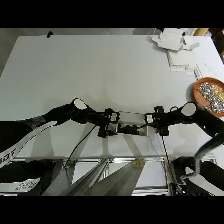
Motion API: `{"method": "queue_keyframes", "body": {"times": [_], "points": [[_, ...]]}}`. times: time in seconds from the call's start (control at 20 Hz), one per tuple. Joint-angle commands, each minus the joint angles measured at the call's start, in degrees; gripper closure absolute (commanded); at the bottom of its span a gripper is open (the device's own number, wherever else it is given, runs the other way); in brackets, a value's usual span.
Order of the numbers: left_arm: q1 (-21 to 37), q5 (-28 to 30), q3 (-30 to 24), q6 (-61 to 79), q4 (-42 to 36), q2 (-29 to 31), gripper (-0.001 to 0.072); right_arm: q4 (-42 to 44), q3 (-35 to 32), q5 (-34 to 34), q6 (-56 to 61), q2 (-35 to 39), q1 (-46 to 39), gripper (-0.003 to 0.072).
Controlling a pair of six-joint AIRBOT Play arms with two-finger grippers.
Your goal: Fold the box and place the chain.
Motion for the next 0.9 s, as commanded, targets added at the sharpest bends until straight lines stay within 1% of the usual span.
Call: {"method": "queue_keyframes", "body": {"times": [0.0,0.1,0.3,0.45,0.55,0.65,0.75,0.85], "points": [[0.0,0.0,0.1,0.0,0.0,0.0,0.0437,-0.8,0.0,1.5,2.7,0.7,0.0,0.0666],[0.0,0.0,0.1,0.0,0.0,0.0,0.0437,-2.1,0.0,2.6,4.8,4.5,0.0,0.0666],[0.0,0.0,0.1,0.0,0.0,0.0,0.0437,-1.6,0.0,9.1,7.6,17.6,0.0,0.0666],[0.0,0.0,0.1,0.0,0.0,0.0,0.0437,1.8,0.0,13.2,8.6,25.0,0.0,0.0666],[0.0,0.0,0.1,0.0,0.0,0.0,0.0437,7.1,0.0,15.7,8.6,27.4,0.0,0.0666],[0.0,0.0,0.1,0.0,0.0,0.0,0.0437,15.6,-0.1,16.9,8.1,27.8,0.2,0.0666],[0.0,0.0,0.1,0.0,0.0,0.0,0.0437,21.2,-0.1,15.8,6.2,27.7,3.0,0.0666],[0.0,0.0,0.1,0.0,0.0,0.0,0.0437,24.0,-0.1,11.7,5.7,27.5,7.7,0.0666]]}}
